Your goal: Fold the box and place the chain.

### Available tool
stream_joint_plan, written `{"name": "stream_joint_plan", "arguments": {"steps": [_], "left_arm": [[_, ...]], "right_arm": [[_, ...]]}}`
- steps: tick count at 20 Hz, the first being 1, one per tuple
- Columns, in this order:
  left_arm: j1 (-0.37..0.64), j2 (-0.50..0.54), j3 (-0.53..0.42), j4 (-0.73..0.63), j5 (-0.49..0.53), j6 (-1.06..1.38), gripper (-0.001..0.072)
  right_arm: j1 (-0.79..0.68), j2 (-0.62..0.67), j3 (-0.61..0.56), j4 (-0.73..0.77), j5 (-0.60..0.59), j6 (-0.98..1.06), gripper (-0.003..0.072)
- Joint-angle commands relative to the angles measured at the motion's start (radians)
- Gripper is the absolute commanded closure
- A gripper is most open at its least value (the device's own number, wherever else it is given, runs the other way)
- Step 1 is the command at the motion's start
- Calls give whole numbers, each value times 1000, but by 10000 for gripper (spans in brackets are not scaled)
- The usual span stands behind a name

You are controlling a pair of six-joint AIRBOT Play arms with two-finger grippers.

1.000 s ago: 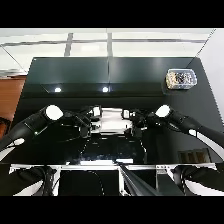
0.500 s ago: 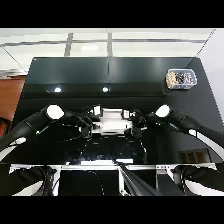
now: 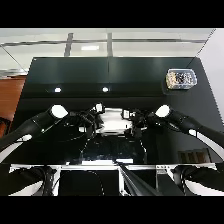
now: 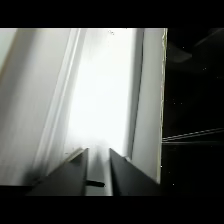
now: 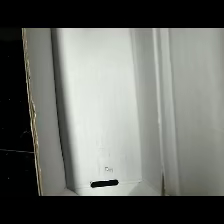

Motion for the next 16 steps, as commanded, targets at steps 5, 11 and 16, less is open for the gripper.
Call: {"name": "stream_joint_plan", "arguments": {"steps": [5, 11, 16], "left_arm": [[0, -2, 0, 0, -5, -11, 356], [53, 49, 43, 192, -221, -239, 680], [251, 239, 89, 605, -423, -801, 681]], "right_arm": [[1, 1, 0, 0, 1, 0, 465], [1, 1, 0, 0, 1, 0, 464], [1, 1, 0, 0, 1, 0, 464]]}}
